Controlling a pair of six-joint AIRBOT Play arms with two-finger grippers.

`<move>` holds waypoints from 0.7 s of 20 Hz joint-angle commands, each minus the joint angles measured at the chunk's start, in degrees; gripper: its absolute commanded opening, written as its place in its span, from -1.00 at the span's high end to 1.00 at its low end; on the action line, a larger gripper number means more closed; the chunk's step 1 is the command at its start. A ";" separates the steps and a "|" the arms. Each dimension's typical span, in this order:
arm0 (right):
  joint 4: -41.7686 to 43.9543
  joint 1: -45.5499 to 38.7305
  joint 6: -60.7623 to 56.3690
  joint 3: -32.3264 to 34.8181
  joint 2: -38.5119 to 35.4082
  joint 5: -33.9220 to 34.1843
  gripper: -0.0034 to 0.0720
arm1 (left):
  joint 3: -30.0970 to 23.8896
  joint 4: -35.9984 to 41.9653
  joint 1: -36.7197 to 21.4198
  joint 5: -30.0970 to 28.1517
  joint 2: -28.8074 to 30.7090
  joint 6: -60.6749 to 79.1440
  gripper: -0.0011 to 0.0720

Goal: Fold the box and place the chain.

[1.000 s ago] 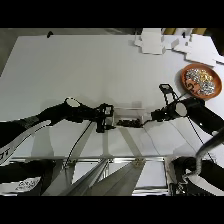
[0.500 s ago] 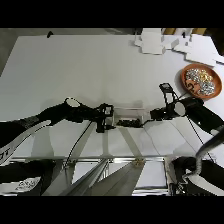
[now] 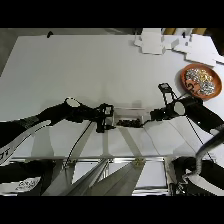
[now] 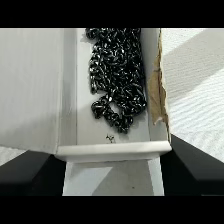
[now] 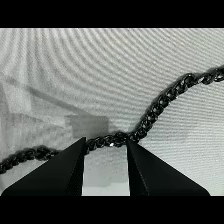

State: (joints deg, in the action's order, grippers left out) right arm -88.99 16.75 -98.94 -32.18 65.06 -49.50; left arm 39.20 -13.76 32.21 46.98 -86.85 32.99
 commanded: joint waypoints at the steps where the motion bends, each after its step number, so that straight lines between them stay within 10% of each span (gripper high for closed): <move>1: -1.99 0.02 0.44 -0.13 -2.16 -0.42 0.22 | -0.02 0.00 0.02 -0.02 0.02 0.02 -0.37; 14: -2.21 -6.95 0.39 -0.11 -4.35 -2.08 0.22 | -0.02 0.00 0.02 0.00 0.02 0.02 -0.37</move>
State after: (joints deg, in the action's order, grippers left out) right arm -91.48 10.20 -98.50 -32.27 60.66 -51.46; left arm 39.20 -13.76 32.21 46.98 -86.85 33.01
